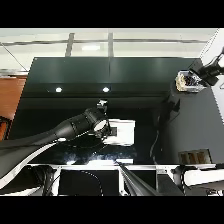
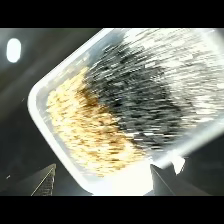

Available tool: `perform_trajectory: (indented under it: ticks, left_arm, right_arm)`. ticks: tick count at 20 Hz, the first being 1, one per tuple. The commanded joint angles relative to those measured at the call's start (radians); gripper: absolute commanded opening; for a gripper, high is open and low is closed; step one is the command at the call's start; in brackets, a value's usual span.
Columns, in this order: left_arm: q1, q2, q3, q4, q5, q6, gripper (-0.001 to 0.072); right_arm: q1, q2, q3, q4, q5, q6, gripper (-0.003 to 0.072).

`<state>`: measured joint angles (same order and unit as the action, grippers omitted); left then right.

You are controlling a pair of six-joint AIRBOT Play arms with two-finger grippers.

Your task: Fold the box and place the chain.

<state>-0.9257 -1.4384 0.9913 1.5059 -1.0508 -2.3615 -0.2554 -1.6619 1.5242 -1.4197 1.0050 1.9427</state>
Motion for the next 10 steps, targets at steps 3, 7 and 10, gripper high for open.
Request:
perform_trajectory:
  ticks: [3, 7, 10]
  left_arm:
    - [-0.001, 0.0, 0.0, 0.0, 0.0, 0.001, 0.0028]
    - [-0.001, 0.0, 0.0, 0.0, 0.0, 0.001, 0.0028]
    - [-0.001, 0.0, 0.0, 0.0, 0.0, 0.0, 0.0028]
  right_arm:
    - [-0.017, -0.2, 0.215, 0.13, 0.171, -0.045, 0.0714]
    - [-0.016, -0.214, 0.214, 0.13, 0.162, -0.039, 0.0603]
    - [-0.017, -0.218, 0.214, 0.124, 0.145, -0.039, 0.056]
